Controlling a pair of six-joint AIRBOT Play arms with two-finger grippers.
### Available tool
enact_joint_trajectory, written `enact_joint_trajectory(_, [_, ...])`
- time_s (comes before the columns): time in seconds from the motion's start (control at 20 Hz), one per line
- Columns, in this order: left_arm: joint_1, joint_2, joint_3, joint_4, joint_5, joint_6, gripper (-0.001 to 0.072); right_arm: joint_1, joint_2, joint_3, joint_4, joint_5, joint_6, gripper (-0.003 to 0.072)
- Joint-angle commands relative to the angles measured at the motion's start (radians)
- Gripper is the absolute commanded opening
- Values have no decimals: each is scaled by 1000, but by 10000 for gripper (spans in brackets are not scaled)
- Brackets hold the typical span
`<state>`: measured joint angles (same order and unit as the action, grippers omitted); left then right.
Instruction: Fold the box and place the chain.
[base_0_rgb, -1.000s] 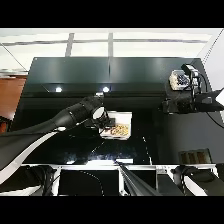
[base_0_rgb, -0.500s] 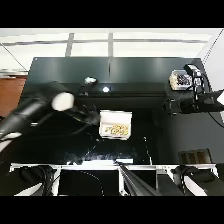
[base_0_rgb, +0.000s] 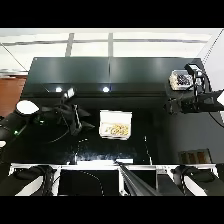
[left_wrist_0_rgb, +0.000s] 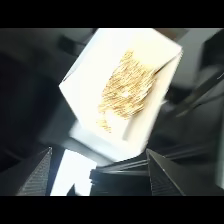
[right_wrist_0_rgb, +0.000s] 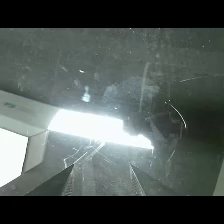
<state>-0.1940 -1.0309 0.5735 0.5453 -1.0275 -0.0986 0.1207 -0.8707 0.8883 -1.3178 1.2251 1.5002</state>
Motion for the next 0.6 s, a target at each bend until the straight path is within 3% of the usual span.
enact_joint_trajectory(0.0, [-13, -79, -64, -82, 87, 588, 699, 0, 0, 0, -3, -9, 11, 410])
enact_joint_trajectory(0.2, [-35, -219, -36, -52, 66, 620, 699, 0, 0, 0, -3, -47, 12, 410])
enact_joint_trajectory(0.55, [-105, -285, 37, 42, 59, 510, 699, 0, 0, 0, 1, -48, 18, 410])
